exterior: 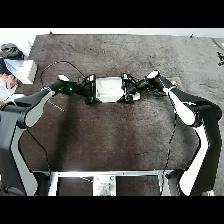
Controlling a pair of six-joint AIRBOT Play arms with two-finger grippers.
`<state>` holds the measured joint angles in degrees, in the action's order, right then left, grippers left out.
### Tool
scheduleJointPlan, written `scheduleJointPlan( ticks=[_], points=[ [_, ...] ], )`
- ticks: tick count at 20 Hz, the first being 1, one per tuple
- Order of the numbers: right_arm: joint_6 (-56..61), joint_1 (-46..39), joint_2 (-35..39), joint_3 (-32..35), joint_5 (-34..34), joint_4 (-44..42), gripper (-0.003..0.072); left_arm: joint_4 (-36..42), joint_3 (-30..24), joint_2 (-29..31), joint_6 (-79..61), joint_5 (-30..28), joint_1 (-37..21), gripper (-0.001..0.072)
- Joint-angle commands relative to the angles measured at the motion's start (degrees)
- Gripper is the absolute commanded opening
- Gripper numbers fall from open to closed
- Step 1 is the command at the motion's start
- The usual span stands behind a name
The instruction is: Fold the box and place the chain.
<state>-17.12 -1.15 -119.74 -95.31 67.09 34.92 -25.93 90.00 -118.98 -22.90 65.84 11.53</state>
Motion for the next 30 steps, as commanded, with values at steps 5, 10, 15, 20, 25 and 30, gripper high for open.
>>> scheduleJointPlan(
  ticks=[5, 10, 15, 20, 25, 30],
  points=[
    [0.02, 0.07, -0.02, -0.04, 0.02, 0.00, 0.0375, -0.61, 0.00, -0.02, 0.11, -0.87, 0.02, 0.0352],
    [0.02, 0.07, -0.02, -0.04, 0.02, 0.00, 0.0375, -0.61, 0.00, -0.02, 0.11, -0.87, 0.02, 0.0352],
    [0.02, 0.02, -0.02, -0.04, 0.00, 0.00, 0.0374, -0.61, 0.00, -0.02, 0.11, -0.90, 0.02, 0.0352],
    [0.02, 0.04, -0.02, -0.04, 0.00, -0.02, 0.0375, -0.59, 0.00, -0.02, 0.11, -0.87, 0.02, 0.0352],
    [0.04, 0.04, -0.02, -0.02, 0.28, -0.04, 0.0375, -0.61, 0.00, -0.02, 0.11, -0.87, 0.07, 0.0352],
    [-0.22, -0.83, 0.70, -0.11, 0.66, 0.04, 0.0594, -0.61, 0.00, -0.02, 0.11, -0.63, 0.09, 0.0352]
  ],
)
